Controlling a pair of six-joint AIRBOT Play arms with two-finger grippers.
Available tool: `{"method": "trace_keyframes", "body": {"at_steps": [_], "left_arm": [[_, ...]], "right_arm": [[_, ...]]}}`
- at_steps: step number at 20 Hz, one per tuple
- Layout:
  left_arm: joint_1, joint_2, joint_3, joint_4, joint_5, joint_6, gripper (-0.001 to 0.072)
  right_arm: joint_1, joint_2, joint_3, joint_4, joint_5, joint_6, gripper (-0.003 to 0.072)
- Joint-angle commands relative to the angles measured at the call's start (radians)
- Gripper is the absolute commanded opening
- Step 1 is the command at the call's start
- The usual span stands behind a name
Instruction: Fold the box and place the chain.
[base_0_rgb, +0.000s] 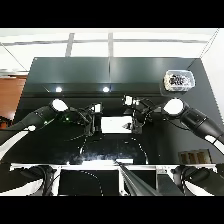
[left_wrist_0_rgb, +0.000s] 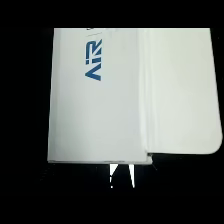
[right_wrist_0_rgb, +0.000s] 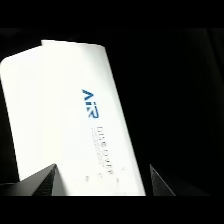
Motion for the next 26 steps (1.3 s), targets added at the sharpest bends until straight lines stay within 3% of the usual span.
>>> {"method": "trace_keyframes", "body": {"at_steps": [1, 6, 11, 14, 16, 19, 22, 26], "left_arm": [[0.0, -0.001, 0.0, 0.0, 0.0, 0.0, 0.0473], [0.0, -0.001, 0.0, 0.0, 0.0, 0.0, 0.0473], [0.0, -0.001, 0.0, 0.0, -0.002, 0.0, 0.0473], [0.0, -0.001, 0.0, 0.0, -0.001, 0.0, 0.0473], [0.0, -0.001, 0.0, 0.0, -0.001, 0.0, 0.0473], [0.0, -0.001, 0.0, 0.0, -0.001, 0.0, 0.0473], [0.0, -0.001, 0.0, 0.0, -0.001, 0.0, 0.0473], [0.0, -0.001, 0.0, 0.001, 0.0, 0.001, 0.0473]], "right_arm": [[0.008, -0.002, 0.004, -0.003, 0.07, -0.013, 0.072], [0.039, -0.012, 0.004, -0.076, 0.04, 0.018, 0.072], [0.053, -0.026, 0.011, -0.123, -0.062, 0.048, 0.072], [0.053, -0.026, 0.037, -0.129, -0.057, 0.052, 0.0671], [0.053, -0.026, 0.06, -0.129, -0.017, 0.065, 0.0507], [0.053, -0.026, 0.066, -0.129, 0.023, 0.085, 0.0476], [0.053, -0.026, 0.066, -0.129, 0.031, 0.101, 0.0308], [0.053, -0.046, 0.066, -0.129, 0.018, 0.101, 0.0307]]}}
